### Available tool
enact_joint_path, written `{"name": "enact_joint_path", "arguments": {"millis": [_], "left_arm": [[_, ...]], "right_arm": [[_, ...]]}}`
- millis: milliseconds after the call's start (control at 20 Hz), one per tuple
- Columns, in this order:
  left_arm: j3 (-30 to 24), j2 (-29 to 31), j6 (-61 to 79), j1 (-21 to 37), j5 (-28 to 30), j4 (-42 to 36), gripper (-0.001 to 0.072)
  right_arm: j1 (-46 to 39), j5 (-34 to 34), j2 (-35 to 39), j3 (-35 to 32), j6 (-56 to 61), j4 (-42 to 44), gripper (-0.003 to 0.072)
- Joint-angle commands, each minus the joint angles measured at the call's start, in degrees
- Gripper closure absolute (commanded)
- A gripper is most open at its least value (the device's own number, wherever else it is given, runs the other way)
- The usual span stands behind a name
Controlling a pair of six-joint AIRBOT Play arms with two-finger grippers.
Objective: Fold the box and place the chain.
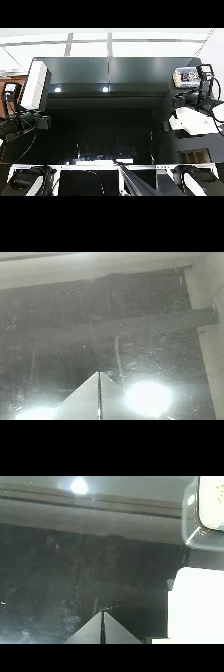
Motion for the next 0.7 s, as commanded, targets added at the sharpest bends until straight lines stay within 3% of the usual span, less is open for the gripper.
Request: {"name": "enact_joint_path", "arguments": {"millis": [0,550,650], "left_arm": [[0.0,0.0,0.0,0.0,0.0,0.0,0.0679],[0.0,0.0,0.0,0.0,0.1,0.0,0.0679],[-0.1,0.0,0.0,0.0,2.9,-0.4,0.0679]], "right_arm": [[0.0,0.0,0.0,0.0,0.0,0.0,0.0668],[0.0,0.0,0.0,0.0,0.0,0.0,0.0668],[0.0,0.0,0.0,0.0,0.0,0.3,0.0668]]}}
